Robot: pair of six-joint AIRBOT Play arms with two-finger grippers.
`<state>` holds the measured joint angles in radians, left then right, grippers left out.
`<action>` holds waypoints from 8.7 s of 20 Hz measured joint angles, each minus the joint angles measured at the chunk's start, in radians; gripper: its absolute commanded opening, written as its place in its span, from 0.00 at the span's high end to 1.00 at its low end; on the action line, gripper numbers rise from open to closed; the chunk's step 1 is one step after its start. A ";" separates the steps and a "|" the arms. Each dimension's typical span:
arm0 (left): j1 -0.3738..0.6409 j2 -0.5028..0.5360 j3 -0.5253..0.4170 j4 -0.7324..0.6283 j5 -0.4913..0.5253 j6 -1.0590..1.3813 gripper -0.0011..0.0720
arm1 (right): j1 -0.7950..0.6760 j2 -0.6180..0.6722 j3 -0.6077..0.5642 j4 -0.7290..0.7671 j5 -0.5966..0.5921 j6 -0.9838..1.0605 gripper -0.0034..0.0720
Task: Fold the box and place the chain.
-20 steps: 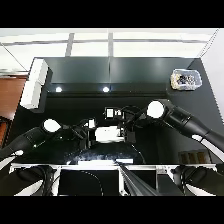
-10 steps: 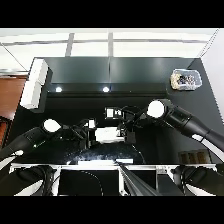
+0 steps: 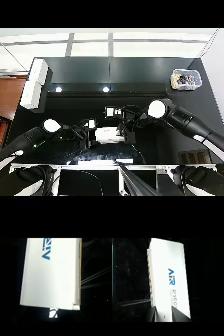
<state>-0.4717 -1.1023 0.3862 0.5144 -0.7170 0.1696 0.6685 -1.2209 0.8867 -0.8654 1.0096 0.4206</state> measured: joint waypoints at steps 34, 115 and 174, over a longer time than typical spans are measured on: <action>0.000 0.000 0.000 -0.001 0.000 0.000 0.50 | 0.030 -0.010 -0.016 -0.025 -0.032 0.133 0.65; -0.188 -0.155 0.377 0.216 -0.133 -0.428 0.01 | -0.654 0.407 -0.055 0.096 0.235 0.732 0.94; 1.173 -0.027 0.365 0.735 -0.250 -0.949 0.59 | -0.654 0.407 -0.055 0.097 0.108 0.758 0.93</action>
<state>0.7017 -1.1294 0.7513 1.2495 -0.9668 -0.7799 0.0143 -0.8143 0.8314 -0.7681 1.1172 1.1786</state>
